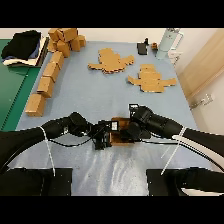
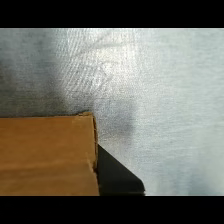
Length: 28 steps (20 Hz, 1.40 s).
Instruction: Fold the box.
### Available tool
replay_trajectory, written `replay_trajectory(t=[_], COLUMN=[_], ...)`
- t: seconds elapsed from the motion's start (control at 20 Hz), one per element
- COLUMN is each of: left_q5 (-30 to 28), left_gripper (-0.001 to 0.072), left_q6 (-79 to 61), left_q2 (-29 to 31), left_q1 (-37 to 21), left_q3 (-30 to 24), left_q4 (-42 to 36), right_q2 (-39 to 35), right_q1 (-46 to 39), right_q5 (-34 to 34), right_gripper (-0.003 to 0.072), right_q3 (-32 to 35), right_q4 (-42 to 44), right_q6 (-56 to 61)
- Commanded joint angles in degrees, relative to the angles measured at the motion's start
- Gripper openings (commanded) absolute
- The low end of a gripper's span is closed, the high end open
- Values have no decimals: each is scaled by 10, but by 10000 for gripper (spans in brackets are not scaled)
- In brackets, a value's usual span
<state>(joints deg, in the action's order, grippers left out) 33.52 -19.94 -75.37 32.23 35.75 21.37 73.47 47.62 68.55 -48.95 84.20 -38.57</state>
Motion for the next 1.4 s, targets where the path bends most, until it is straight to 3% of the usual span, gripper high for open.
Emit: replay_trajectory(t=[0.0,0.4,0.45,0.5,0.55,0.65,0.75,0.9,0.95,1.0,1.35], left_q5=[-1,0,1,11,16,16,16,16,16,16,16], left_gripper=[615,608,532,341,246,250,250,249,250,249,249], left_q6=[0,0,0,0,-2,-2,-2,-2,-1,-2,-2], left_q2=[0,0,0,0,0,0,0,0,0,0,0], left_q1=[-1,0,0,-1,0,-1,-1,-1,-1,-1,-1], left_q3=[0,0,0,0,0,0,0,0,0,0,0], left_q4=[-9,-9,-9,-7,-5,-5,-5,-5,-5,-5,-5], right_q2=[0,0,0,0,0,0,0,-15,-26,-39,-146], right_q1=[0,0,0,0,0,0,0,0,0,0,0], right_q5=[-2,-2,-2,-2,-3,-9,-10,-3,1,2,93], right_gripper=[7,6,6,6,6,27,245,247,305,467,491], right_q3=[0,0,0,0,0,0,0,-2,-4,-5,-5], right_q4=[0,2,2,2,2,2,2,12,11,12,13], right_q6=[0,0,0,0,0,0,0,0,0,0,0])
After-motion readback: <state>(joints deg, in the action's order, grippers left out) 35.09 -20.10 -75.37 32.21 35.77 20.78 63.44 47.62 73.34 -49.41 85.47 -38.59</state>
